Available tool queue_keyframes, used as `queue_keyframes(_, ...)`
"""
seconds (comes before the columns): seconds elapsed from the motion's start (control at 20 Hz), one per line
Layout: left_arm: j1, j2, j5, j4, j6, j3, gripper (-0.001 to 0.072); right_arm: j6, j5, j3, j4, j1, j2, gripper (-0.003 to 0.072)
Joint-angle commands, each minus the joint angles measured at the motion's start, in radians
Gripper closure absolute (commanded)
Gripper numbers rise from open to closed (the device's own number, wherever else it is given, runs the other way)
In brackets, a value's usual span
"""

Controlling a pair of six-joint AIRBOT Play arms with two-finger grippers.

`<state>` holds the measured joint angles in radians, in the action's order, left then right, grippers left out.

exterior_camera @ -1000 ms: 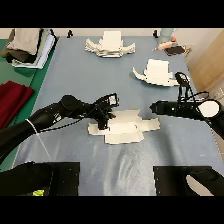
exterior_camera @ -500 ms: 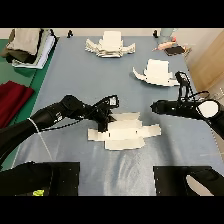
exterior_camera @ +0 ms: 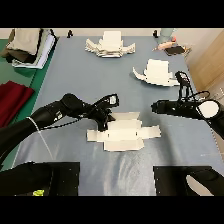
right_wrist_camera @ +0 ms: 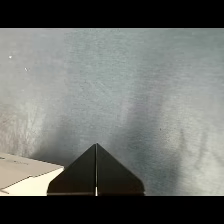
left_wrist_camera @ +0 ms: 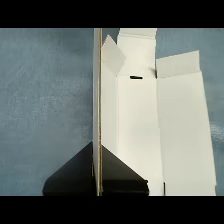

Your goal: Fold the box.

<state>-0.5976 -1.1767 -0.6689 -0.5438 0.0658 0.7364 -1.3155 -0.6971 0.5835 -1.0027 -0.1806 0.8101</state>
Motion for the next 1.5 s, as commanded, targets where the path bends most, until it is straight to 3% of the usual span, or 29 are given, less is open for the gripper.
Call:
queue_keyframes(0.0,0.014,-0.002,0.007,-0.062,-0.059,0.036,0.0694,0.0,0.0,0.001,-0.005,0.0,0.001,0.0684)
queue_keyframes(0.2,0.014,-0.054,-0.064,-0.129,-0.143,0.099,0.0695,0.0,0.007,0.001,-0.008,0.0,0.001,0.0684)
queue_keyframes(0.5,0.045,-0.127,-0.211,-0.046,-0.14,0.167,0.0694,0.0,0.007,-0.001,-0.026,0.0,0.001,0.0684)
queue_keyframes(1.15,0.054,-0.142,-0.221,-0.04,-0.1,0.168,0.0695,0.0,0.024,-0.001,-0.042,0.0,0.001,0.0685)
queue_keyframes(1.45,0.012,-0.143,-0.114,-0.036,-0.036,0.168,0.0695,0.0,0.025,-0.001,-0.05,0.0,0.001,0.0684)
